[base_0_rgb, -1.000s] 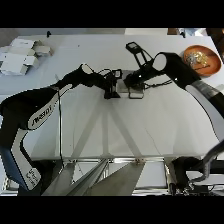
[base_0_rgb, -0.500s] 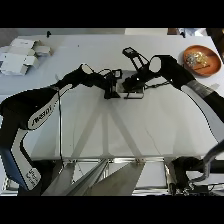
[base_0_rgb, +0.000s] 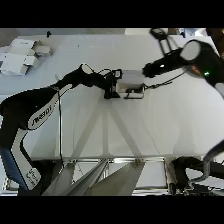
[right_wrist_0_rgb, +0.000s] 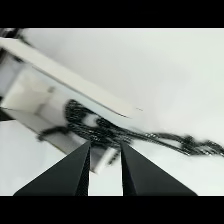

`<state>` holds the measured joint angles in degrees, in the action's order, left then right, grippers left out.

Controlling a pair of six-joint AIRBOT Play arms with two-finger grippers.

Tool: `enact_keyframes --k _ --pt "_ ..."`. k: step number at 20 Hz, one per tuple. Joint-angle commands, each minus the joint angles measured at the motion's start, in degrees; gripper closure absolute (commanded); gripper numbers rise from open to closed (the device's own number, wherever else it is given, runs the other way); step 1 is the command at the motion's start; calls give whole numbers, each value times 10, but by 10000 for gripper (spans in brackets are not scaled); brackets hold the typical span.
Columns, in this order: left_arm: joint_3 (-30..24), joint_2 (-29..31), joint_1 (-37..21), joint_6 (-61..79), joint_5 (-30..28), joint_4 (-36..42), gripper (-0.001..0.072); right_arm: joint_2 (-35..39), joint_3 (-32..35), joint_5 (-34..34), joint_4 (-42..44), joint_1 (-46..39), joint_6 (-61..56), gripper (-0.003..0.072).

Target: Fold the box and place the chain.

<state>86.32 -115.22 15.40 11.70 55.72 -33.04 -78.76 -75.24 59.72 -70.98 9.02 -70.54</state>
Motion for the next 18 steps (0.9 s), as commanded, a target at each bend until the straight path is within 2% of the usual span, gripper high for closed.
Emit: enact_keyframes --k 1,3,4,5,11,16,18 --pt "0 0 0 0 0 0 288 -7 0 45 -29 -81 0 462" --pt "0 0 0 0 0 0 288 -35 0 49 -62 -99 -2 438" --pt "0 0 0 0 0 0 288 -52 0 48 -70 -103 -3 367" --pt "0 0 0 0 0 0 288 -70 0 44 -78 -103 -3 334" --pt "0 0 0 0 0 0 288 -183 0 21 -114 -88 -17 330" --pt "0 0 0 0 0 0 288 -203 0 -62 -130 -59 -32 330" --pt "0 0 0 0 0 0 288 -212 0 -60 -133 -52 -31 330"
